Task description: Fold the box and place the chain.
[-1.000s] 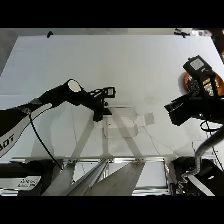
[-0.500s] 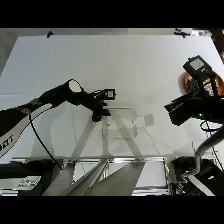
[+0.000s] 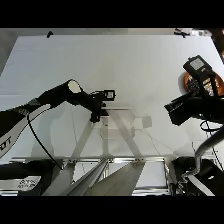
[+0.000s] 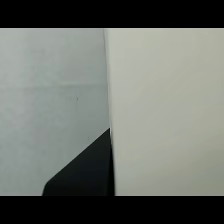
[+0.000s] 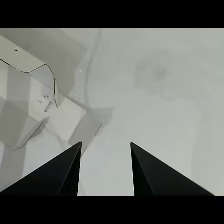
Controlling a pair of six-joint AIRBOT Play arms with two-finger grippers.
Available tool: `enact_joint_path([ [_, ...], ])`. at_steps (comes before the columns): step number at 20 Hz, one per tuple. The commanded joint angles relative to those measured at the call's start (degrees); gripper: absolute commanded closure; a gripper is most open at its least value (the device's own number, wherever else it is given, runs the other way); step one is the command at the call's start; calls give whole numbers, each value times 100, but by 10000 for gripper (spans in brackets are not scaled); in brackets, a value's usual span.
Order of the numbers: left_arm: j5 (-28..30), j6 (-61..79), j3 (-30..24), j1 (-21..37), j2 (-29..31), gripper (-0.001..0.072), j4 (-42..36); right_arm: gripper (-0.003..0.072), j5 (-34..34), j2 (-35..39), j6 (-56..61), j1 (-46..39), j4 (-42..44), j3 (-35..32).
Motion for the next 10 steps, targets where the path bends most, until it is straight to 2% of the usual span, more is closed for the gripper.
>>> enact_joint_path([
  [1, 31, -22, 20, 2, 79, 696, -111, 341, -55, 4, 0, 2, 2, -2],
  [5, 74, -20, 20, 2, 79, 666, -114, 341, -52, 4, 0, 2, 4, -2],
  [7, 76, -20, 20, 2, 79, 574, -116, 341, -52, 4, 0, 2, 2, -2],
  [10, 101, -20, 20, 2, 79, 555, -116, 341, -52, 4, 0, 2, 2, -2],
])
